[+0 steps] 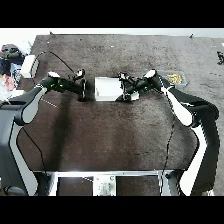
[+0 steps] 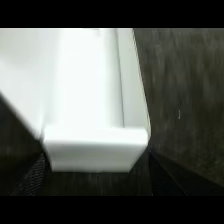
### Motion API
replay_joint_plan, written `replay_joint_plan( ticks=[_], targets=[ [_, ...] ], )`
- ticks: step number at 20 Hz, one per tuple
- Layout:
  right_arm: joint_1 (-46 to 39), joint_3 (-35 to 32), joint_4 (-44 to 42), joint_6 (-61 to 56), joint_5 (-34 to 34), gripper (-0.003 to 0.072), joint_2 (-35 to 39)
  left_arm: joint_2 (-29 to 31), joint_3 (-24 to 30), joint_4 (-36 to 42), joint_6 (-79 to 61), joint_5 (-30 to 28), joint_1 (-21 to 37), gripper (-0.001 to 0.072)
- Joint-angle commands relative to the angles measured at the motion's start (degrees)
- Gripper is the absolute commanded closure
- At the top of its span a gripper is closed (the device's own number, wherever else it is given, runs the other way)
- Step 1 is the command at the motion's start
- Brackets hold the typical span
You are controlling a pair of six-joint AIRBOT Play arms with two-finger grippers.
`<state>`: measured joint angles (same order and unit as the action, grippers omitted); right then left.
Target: Fold the box and place the chain.
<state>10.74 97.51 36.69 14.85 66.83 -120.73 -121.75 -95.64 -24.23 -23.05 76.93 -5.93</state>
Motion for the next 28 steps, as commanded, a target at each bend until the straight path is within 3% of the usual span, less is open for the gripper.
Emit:
replay_joint_plan(
  ticks=[1, 6, 11, 28],
  targets=[
    [0.0, 0.0, 0.0, -0.1, 0.0, 0.0242, 0.0, 0.4, -0.1, -0.6, -0.7, 0.6, 1.4, -0.0011],
    [0.0, 0.0, 0.0, -0.1, 0.0, 0.0242, 0.0, 0.3, 0.0, -0.4, -2.5, 3.5, 2.5, -0.0011],
    [0.0, 0.0, 0.0, -0.1, 0.0, 0.0242, 0.0, -0.3, 0.0, 0.2, -2.5, -0.7, -0.7, -0.0011],
    [0.0, 0.0, 0.0, -0.1, 0.0, 0.0242, 0.0, -2.4, 0.0, 2.0, -2.5, -3.0, -2.9, -0.0010]
  ],
)
